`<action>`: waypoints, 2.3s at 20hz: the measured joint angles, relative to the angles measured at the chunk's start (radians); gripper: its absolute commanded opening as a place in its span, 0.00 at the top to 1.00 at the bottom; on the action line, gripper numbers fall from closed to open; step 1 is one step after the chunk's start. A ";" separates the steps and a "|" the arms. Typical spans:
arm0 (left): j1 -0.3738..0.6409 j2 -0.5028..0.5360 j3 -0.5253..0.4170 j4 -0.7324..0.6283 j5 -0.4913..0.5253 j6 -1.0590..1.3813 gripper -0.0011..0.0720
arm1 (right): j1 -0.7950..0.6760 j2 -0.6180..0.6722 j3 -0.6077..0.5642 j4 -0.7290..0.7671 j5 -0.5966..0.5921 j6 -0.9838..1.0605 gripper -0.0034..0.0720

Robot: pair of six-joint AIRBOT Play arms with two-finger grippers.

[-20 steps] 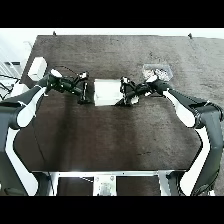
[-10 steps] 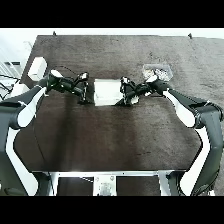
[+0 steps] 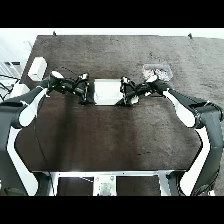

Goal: Fold the box and place the chain.

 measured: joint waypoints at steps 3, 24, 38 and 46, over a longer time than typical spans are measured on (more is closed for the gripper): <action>-0.006 -0.010 0.000 -0.005 0.012 0.007 0.00 | 0.000 0.000 0.000 0.000 -0.001 0.000 0.39; -0.046 -0.025 0.000 -0.020 0.066 0.034 0.00 | -0.001 0.000 0.000 -0.001 0.001 -0.002 0.39; -0.048 -0.025 0.000 0.006 0.060 0.000 0.26 | -0.001 0.000 0.000 -0.001 0.002 -0.002 0.39; -0.048 -0.025 0.000 0.008 0.050 -0.002 0.26 | -0.001 0.000 0.000 -0.001 0.002 -0.002 0.39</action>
